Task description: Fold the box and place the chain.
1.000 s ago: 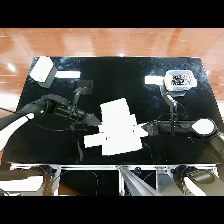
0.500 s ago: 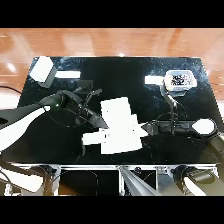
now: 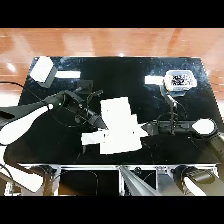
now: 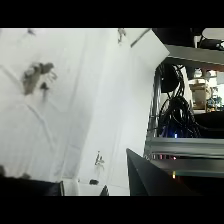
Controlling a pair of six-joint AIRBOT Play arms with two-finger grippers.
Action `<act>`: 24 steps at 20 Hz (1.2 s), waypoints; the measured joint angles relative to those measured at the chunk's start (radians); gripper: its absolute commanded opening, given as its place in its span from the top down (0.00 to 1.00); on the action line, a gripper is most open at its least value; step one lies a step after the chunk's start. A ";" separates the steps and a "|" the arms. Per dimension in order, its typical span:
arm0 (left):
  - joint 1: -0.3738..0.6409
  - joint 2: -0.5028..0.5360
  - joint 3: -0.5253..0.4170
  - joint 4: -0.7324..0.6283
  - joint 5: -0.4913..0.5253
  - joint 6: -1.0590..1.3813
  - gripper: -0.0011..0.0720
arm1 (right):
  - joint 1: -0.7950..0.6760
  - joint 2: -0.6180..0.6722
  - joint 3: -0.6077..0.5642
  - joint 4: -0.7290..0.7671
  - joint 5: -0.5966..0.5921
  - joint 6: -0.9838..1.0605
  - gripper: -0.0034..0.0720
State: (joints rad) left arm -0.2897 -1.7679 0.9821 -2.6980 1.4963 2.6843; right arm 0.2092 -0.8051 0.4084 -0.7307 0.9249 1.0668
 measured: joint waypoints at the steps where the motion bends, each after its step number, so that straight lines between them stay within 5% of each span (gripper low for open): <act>1: 0.000 -0.001 0.000 0.000 -0.009 0.002 0.38 | 0.000 0.000 0.000 0.000 0.004 0.000 0.92; 12: 0.002 -0.002 0.001 0.000 -0.086 0.005 0.40 | 0.000 0.000 0.000 -0.024 0.038 0.000 0.92; 15: 0.002 -0.002 0.001 0.000 -0.090 0.005 0.90 | 0.000 0.000 0.000 -0.031 0.040 0.000 0.92; 18: 0.002 -0.002 0.001 -0.002 -0.080 0.016 0.96 | 0.000 0.000 0.000 -0.032 0.040 0.000 0.89; 19: 0.002 -0.002 0.001 -0.002 -0.070 0.027 0.96 | 0.000 0.000 0.000 -0.032 0.040 0.000 0.34; 20: 0.002 -0.002 0.001 0.000 -0.064 0.039 0.96 | 0.000 0.000 0.000 -0.031 0.039 0.000 0.02; 24: 0.002 -0.002 0.002 0.001 -0.027 0.068 0.96 | -0.018 0.000 0.014 -0.064 0.015 -0.001 0.02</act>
State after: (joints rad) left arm -0.2878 -1.7699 0.9840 -2.6968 1.4693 2.7525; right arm 0.1917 -0.8051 0.4221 -0.7944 0.9398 1.0660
